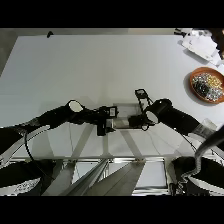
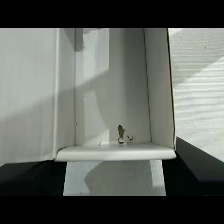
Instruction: Fold the box and place the chain.
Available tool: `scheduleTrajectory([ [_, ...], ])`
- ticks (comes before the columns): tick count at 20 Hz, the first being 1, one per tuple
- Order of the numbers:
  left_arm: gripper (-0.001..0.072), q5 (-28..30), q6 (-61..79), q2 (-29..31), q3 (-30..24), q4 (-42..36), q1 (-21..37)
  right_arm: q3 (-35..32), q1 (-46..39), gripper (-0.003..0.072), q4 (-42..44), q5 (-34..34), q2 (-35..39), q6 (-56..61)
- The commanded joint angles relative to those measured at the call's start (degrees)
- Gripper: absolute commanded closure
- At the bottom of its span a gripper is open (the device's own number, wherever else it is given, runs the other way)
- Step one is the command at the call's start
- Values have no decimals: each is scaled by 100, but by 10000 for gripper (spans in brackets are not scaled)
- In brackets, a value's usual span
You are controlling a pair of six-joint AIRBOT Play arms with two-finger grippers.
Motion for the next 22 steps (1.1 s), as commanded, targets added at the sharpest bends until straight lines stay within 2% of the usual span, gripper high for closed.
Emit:
scheduleTrajectory([
  [1, 375, 11, -17, 2, 0, -11, 2, 4, -20, 156, -105, 149, 369, -157],
  [4, 375, 9, -17, 2, 0, -11, 2, 4, -120, 152, -249, 664, 737, -431],
  [7, 375, 9, -17, 2, 0, -11, 2, 4, -793, 152, -245, 990, 1384, -800],
  [10, 375, 9, -17, 2, 0, -11, 2, 114, -2173, 153, -293, 940, 2127, -1670],
  [12, 375, 7, -17, 2, 0, -11, 2, 332, -3458, 157, -260, 562, 2277, -2291],
  [15, 375, 9, -17, 2, 0, -11, 2, 713, -5300, 173, -262, -232, 1891, -3195],
  [17, 375, 11, -17, 2, 0, -11, 2, 1121, -6238, 173, -173, -595, 1283, -3316],
  [19, 375, 11, -17, 2, 0, -9, 2, 1742, -6795, 173, 162, -662, 420, -3550],
  [22, 375, 11, -17, 2, 0, -11, 2, 2717, -7090, 173, 205, -367, -922, -3740],
])
